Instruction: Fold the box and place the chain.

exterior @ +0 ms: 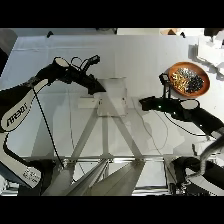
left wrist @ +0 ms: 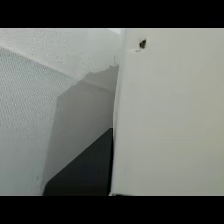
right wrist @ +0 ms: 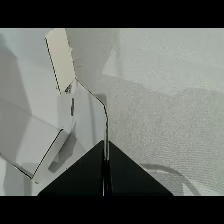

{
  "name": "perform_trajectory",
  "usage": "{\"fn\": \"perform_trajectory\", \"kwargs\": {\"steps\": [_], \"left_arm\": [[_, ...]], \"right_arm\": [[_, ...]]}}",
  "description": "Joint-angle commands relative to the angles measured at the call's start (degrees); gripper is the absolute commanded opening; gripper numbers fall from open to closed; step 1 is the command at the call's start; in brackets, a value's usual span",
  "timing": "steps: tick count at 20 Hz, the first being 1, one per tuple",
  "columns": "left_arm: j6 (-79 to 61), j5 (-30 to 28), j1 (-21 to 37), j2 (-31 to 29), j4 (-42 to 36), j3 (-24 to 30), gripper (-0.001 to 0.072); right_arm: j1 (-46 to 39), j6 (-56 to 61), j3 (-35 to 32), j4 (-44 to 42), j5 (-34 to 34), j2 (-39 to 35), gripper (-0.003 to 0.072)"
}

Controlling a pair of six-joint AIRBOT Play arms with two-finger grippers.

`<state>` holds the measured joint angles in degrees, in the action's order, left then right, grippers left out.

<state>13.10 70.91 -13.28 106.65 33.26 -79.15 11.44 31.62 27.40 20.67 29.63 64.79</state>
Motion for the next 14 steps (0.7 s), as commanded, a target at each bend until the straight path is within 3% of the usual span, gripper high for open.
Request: {"fn": "perform_trajectory", "kwargs": {"steps": [1, 3, 5, 9, 12, 14], "left_arm": [[-0.1, 1.1, 0.0, -0.3, -0.2, 0.0, 0.0008], [-0.9, 1.2, 0.2, -1.2, 0.2, 0.0, 0.0004], [-3.1, 2.5, 0.4, -3.8, 1.9, 0.0, 0.0003], [-2.5, 10.7, 0.5, -13.0, 8.7, 0.0, -0.0001], [1.9, 18.0, -0.1, -18.8, 4.9, 1.3, -0.0004], [1.0, 17.5, -1.6, -23.0, 5.5, 5.2, -0.0007]], "right_arm": [[0.0, 0.0, 0.2, -0.1, 0.2, -0.4, 0.0149], [0.0, 0.0, 1.2, -0.1, 1.1, -2.6, 0.0272], [-0.3, 0.0, 1.8, 0.2, 0.9, -6.7, 0.0342], [-6.3, 1.4, 1.8, 2.6, 0.9, -18.3, 0.0338], [-13.1, 5.9, 1.8, 8.6, 1.0, -26.4, 0.0337], [-17.1, 10.6, 1.8, 14.0, 1.4, -30.4, 0.0337]]}}
